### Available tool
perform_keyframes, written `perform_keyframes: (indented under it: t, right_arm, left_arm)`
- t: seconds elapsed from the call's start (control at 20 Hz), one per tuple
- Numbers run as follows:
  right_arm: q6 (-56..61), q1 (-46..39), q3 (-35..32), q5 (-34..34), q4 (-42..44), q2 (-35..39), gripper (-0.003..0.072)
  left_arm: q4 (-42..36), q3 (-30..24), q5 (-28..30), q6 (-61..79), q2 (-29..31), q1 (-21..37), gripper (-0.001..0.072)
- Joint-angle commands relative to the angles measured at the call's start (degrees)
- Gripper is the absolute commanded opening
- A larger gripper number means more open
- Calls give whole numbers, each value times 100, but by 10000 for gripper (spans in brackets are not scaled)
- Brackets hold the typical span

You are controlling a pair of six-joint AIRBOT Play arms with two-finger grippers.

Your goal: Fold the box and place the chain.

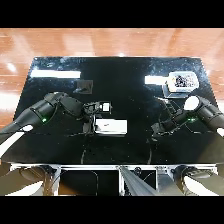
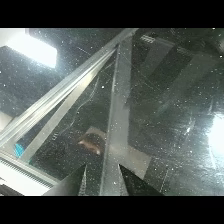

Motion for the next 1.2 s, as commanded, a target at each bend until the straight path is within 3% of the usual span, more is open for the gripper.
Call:
perform_keyframes:
  t: [0.0,1.15]
  right_arm:
    - [0,-4,0,0,0,2,256]
    - [22,-4,0,7,2,2,256]
  left_arm:
    - [7,-2,-2,0,-22,-4,625]
    - [-2,-2,68,-107,129,-7,623]
